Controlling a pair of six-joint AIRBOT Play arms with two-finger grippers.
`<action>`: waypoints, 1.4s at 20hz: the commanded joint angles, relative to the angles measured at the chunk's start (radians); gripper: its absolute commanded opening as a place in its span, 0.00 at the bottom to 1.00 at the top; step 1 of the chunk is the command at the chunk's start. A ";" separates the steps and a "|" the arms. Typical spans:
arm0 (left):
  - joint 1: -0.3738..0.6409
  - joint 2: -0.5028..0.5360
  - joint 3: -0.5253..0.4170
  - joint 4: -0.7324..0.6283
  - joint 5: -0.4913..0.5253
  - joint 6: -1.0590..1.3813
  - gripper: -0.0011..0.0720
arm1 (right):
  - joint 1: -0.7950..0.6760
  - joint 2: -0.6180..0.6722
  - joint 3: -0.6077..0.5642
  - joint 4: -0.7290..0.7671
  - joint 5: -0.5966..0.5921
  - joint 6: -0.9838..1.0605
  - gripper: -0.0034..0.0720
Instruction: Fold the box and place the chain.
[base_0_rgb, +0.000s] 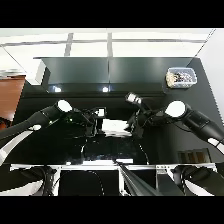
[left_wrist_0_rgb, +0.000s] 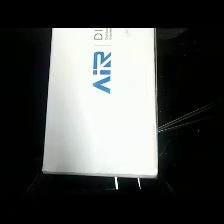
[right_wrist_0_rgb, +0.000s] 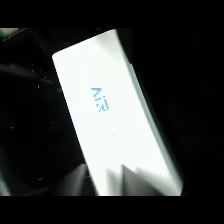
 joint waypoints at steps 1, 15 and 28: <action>0.000 -0.001 0.000 0.000 0.003 -0.001 0.68 | -0.040 0.028 0.002 0.025 0.124 0.396 0.07; 0.000 -0.001 0.001 -0.005 0.003 -0.001 0.68 | -0.026 -0.171 -0.034 0.164 -0.077 0.397 0.07; 0.028 0.036 0.026 -0.002 -0.056 -0.192 0.99 | -0.290 0.137 0.029 -0.041 0.157 0.523 0.07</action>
